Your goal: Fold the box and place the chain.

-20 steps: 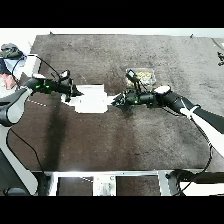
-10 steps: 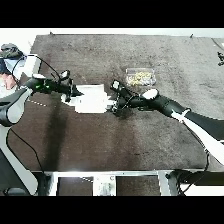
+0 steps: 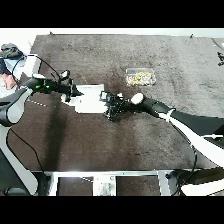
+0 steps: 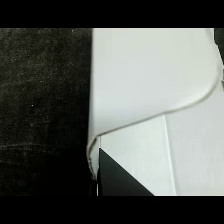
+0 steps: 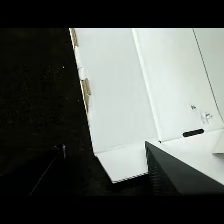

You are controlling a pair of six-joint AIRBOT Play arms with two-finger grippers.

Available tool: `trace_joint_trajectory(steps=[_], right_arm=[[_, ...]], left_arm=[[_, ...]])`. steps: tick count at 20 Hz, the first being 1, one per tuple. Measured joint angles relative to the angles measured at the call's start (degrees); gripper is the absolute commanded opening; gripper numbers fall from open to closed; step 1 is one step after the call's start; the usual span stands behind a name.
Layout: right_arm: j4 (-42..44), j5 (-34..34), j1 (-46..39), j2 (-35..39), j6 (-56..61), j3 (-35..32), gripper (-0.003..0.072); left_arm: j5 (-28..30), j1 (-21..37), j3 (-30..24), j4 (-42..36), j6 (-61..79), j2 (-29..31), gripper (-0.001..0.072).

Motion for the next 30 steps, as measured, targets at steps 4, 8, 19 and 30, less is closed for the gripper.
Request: trace_joint_trajectory(steps=[4, 8, 19, 30], right_arm=[[-3.91, 0.15, 0.72, -2.12, 3.69, 2.43, 0.0549], [-8.24, -0.52, 1.95, -3.80, 6.97, 4.63, 0.0548], [-10.58, -6.93, 1.64, -2.45, 11.69, 6.93, 0.0593], [-12.44, -0.66, -3.30, -6.16, 10.29, 15.74, 0.0595]], left_arm=[[0.00, 0.00, 0.00, -0.07, 0.00, 0.00, 0.0010], [0.00, 0.00, 0.00, -0.09, 0.00, 0.00, 0.0010], [0.00, 0.02, -0.02, -0.17, 0.00, 0.00, 0.0010], [0.00, -0.02, -0.02, -0.20, -0.02, 0.00, 0.0011]])
